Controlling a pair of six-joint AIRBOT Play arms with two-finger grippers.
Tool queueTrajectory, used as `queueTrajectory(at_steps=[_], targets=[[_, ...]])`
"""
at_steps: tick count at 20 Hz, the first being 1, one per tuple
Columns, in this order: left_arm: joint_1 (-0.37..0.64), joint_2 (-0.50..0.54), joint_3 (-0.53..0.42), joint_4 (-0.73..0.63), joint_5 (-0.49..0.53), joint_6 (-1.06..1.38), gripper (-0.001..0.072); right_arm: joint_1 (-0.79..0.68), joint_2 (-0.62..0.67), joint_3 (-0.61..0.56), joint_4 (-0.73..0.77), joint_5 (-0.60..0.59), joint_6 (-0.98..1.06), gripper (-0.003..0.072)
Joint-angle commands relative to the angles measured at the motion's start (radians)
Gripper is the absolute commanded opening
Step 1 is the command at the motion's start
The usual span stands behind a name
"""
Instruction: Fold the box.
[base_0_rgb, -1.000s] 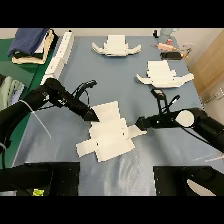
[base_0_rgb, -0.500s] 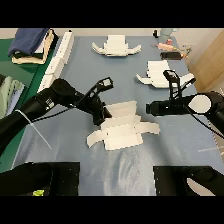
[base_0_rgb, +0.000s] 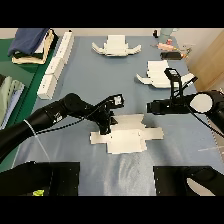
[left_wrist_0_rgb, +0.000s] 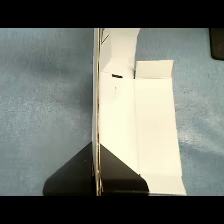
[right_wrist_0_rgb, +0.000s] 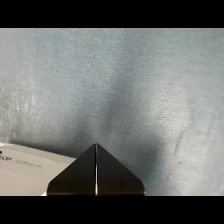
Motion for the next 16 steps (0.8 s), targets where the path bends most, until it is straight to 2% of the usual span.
queueTrajectory(at_steps=[1, 5, 12, 16], targets=[[-0.032, 0.027, -0.059, -0.004, 0.072, 0.012, 0.0011, 0.000, 0.000, 0.000, -0.006, -0.012, 0.009, 0.0002], [-0.035, 0.038, -0.121, -0.004, 0.136, 0.012, 0.0012, 0.000, 0.001, 0.000, -0.006, -0.034, 0.016, 0.0002], [-0.037, 0.039, -0.132, -0.003, 0.084, 0.012, 0.0013, 0.000, 0.001, 0.000, -0.008, -0.036, 0.016, 0.0002], [-0.085, 0.046, -0.132, -0.003, 0.083, 0.064, 0.0012, 0.001, 0.001, -0.001, -0.014, -0.039, 0.016, 0.0002]])
